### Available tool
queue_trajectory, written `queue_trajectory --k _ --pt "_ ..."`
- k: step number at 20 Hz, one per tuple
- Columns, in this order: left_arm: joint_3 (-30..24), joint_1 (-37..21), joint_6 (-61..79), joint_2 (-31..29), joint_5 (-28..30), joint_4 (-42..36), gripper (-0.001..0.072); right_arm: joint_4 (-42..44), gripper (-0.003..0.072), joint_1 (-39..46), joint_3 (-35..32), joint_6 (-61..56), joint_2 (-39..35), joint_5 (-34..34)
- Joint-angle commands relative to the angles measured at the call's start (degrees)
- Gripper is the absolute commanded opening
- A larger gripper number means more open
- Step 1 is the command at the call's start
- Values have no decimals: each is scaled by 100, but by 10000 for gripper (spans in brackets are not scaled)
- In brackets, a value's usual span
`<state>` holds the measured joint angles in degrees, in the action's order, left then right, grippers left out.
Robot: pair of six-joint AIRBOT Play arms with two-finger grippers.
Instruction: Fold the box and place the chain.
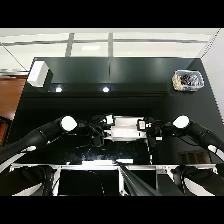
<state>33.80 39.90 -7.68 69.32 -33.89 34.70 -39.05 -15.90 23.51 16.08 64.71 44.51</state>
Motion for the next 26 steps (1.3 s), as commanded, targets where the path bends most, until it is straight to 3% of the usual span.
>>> queue_trajectory --k 1,4,10,11,12,13,16,18,20,24,26 --pt "7 2 164 256 199 -844 265 0 471 -4 -2 0 -2 -17" --pt "7 2 503 343 227 -1587 264 0 471 -4 -2 2 -2 -33" --pt "4 2 621 393 184 -1314 221 0 472 -4 -2 0 -2 -81" --pt "4 2 621 393 199 -1259 255 0 472 -4 -2 0 -2 -83" --pt "4 2 623 393 199 -1261 442 0 472 -4 -2 0 -2 -81" --pt "4 2 623 393 188 -1259 488 0 471 -4 -2 0 -2 -83" --pt "4 2 595 393 131 -1268 434 0 472 -4 -2 0 -2 -83" --pt "7 0 597 389 37 -1261 201 0 471 -4 -2 0 -2 -83" --pt "7 -35 568 306 42 -1163 28 2 471 -4 -2 0 -2 -85" --pt "7 -535 -1222 -601 37 13 27 0 472 -4 -2 -2 -2 -83" --pt "4 -990 -3550 -1139 61 1224 26 2 472 -4 -2 0 -2 -85"
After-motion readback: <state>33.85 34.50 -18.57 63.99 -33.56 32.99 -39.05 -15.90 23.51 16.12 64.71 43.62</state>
